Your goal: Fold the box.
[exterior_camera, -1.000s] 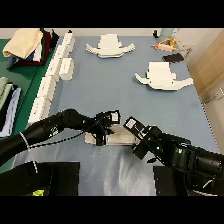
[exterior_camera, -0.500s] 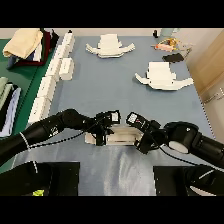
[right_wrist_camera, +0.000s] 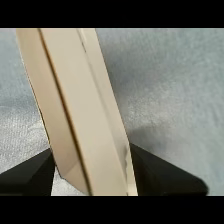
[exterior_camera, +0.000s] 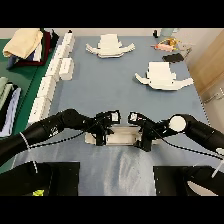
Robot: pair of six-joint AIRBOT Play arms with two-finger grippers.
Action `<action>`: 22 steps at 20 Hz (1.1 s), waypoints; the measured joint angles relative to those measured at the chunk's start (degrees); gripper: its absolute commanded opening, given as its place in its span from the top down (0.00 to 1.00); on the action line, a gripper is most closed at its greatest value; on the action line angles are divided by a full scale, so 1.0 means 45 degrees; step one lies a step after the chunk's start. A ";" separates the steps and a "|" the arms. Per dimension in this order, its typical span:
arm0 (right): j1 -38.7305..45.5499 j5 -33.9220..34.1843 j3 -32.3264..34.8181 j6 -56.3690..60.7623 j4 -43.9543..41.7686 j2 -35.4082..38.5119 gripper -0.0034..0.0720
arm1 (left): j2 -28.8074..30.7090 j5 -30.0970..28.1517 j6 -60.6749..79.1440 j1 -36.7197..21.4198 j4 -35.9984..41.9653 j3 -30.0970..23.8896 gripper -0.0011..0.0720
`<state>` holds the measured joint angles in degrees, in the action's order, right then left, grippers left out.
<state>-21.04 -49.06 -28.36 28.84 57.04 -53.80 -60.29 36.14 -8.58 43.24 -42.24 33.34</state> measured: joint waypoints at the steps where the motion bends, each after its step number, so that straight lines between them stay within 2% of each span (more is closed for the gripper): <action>1: 0.0058 -0.0005 0.0000 -0.0277 -0.0185 -0.0092 0.01 | 0.0000 0.0000 -0.0005 0.0000 0.0005 0.0000 0.97; 17: 0.0228 0.0257 0.0442 -0.2147 -0.1209 -0.0311 0.03 | 0.0000 0.0000 -0.0005 0.0000 0.0005 0.0000 0.97; 22: 0.0656 0.0248 0.0607 -0.3793 -0.1316 -0.0204 0.03 | 0.0000 -0.0005 -0.0005 0.0000 0.0000 0.0000 0.97</action>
